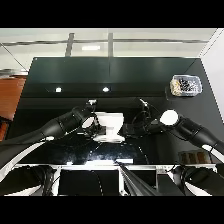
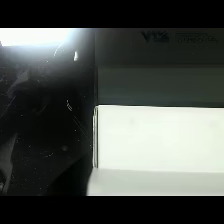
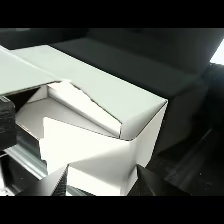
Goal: Fold the box and place the chain.
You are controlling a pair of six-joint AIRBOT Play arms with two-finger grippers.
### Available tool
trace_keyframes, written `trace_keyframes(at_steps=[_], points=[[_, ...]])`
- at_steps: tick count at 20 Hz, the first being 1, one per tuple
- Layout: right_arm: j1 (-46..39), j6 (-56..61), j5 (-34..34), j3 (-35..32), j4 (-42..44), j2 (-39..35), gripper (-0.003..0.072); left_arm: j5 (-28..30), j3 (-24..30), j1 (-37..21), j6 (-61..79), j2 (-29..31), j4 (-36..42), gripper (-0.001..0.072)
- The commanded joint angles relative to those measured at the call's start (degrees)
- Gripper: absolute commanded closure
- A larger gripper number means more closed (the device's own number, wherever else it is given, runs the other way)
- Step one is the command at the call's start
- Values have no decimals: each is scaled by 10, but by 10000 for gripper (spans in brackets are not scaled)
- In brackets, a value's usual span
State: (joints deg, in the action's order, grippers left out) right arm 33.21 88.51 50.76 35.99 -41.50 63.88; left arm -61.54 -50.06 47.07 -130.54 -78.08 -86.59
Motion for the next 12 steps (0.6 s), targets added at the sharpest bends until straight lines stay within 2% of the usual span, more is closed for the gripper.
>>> trace_keyframes(at_steps=[1,8,12], points=[[33,75,-25,10,-58,0,216,0,0,0,0,0,-1,678],[73,162,-66,14,-113,11,218,0,0,0,0,0,-1,678],[101,237,-70,41,-197,36,218,0,0,0,0,0,-1,678]])
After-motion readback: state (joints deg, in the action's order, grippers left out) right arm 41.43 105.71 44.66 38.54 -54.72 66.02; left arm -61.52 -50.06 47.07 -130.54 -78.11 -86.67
